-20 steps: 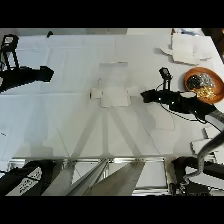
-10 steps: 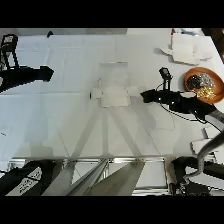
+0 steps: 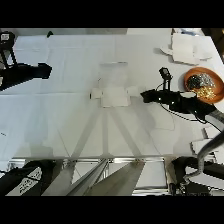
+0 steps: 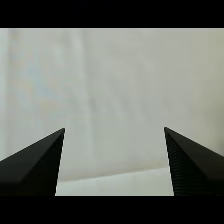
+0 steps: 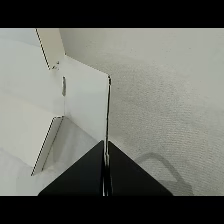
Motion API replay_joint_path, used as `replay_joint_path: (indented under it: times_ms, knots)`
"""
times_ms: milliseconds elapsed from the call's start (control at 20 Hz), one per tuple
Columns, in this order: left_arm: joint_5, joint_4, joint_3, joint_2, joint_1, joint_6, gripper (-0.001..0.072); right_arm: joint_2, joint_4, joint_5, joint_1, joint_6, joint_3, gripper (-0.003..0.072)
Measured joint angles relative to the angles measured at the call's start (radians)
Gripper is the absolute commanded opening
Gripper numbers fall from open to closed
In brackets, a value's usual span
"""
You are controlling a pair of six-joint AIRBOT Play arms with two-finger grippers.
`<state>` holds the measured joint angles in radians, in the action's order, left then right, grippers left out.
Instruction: Fold the box and place the chain.
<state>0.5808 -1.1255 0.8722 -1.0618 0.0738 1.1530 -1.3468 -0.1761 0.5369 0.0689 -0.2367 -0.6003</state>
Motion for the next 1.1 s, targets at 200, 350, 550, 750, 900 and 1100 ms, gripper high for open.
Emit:
replay_joint_path:
  times_ms: [200,350,550,750,900,1100]
  knots:
    - [0.031,0.0,0.0,0.0,0.0,-0.001,0.0318,0.0,0.0,0.0,0.0,0.0,0.0,0.0011]
    - [0.051,0.002,0.0,0.0,0.0,-0.023,0.0314,0.0,0.0,0.0,0.0,0.0,0.0,0.0011]
    - [0.073,0.069,0.003,-0.013,0.0,-0.133,0.0254,0.0,0.0,0.0,0.0,0.0,0.0,0.0011]
    - [0.207,0.2,0.1,-0.106,0.0,-0.268,0.0274,0.0,0.0,0.0,0.0,0.0,0.0,0.0011]
    - [0.389,0.279,0.248,-0.25,0.0,-0.315,0.0663,0.0,0.0,0.0,0.0,0.0,0.0,0.0011]
    - [0.562,0.372,0.377,-0.434,-0.018,-0.428,0.0664,0.0,0.0,0.0,0.0,0.0,0.0,0.0011]
